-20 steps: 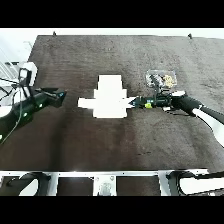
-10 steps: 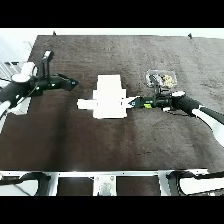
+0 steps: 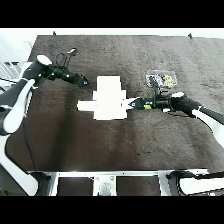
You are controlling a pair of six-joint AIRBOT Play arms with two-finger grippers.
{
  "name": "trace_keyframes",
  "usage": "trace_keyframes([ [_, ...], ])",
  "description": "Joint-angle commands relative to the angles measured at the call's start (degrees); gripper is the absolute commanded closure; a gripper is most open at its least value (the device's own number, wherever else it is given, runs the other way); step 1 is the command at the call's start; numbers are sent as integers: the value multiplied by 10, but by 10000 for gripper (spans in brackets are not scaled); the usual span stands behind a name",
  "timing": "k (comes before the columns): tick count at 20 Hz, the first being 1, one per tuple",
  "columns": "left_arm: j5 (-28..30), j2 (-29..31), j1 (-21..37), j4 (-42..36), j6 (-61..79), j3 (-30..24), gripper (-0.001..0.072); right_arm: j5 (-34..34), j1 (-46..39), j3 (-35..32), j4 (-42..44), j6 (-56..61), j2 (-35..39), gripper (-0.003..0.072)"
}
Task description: Fold the box and place the chain.
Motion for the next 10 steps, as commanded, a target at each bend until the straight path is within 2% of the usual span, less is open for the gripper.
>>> trace_keyframes([
  [1, -77, -74, -17, 26, -54, 92, 154, 0, 0, -3, 0, -5, 0, 683],
  [3, -90, -94, -19, 24, -61, 114, 154, 0, 0, -3, 0, -7, 0, 683],
  [10, -120, -126, -25, -31, -49, 116, 154, 0, 0, -3, 0, -7, 0, 682],
])
